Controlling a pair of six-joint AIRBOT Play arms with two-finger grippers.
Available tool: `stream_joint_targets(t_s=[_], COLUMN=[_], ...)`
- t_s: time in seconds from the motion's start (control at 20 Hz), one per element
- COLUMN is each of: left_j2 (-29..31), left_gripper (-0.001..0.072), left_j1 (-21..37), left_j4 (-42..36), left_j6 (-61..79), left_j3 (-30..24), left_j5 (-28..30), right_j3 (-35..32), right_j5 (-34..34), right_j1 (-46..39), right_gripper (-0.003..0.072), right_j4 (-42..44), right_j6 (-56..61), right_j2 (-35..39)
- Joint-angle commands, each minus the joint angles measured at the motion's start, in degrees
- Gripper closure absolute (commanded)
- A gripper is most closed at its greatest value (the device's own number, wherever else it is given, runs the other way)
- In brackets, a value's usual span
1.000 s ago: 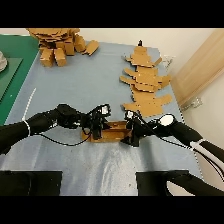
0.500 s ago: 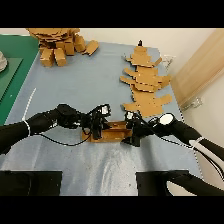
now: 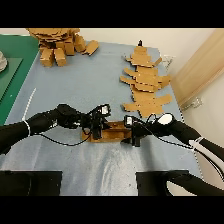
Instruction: Fold the box.
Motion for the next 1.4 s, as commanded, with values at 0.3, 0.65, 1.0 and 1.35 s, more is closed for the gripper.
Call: stream_joint_targets(t_s=[0.3,0.65,1.0,1.35], left_j2=[0.0,0.0,0.0,0.0], left_gripper=[0.0697,0.0697,0.0697,0.0696], left_j1=[0.0,0.0,0.0,0.0], left_j4=[0.0,0.0,0.0,0.0], left_j6=[0.0,0.0,0.0,0.0], left_j3=[0.0,0.0,0.0,0.0], left_j5=[0.0,0.0,0.0,0.0], right_j3=[0.0,-0.1,-0.1,-0.1], right_j5=[-1.4,-1.9,-1.4,-1.4], right_j1=[1.1,1.1,1.1,1.1], right_gripper=[-0.0013,0.0101,0.0155,0.0155], right_j4=[0.7,0.7,0.8,1.3], right_j6=[-3.2,-3.1,-3.1,-2.7], right_j2=[-1.8,-2.9,-2.9,-2.9])
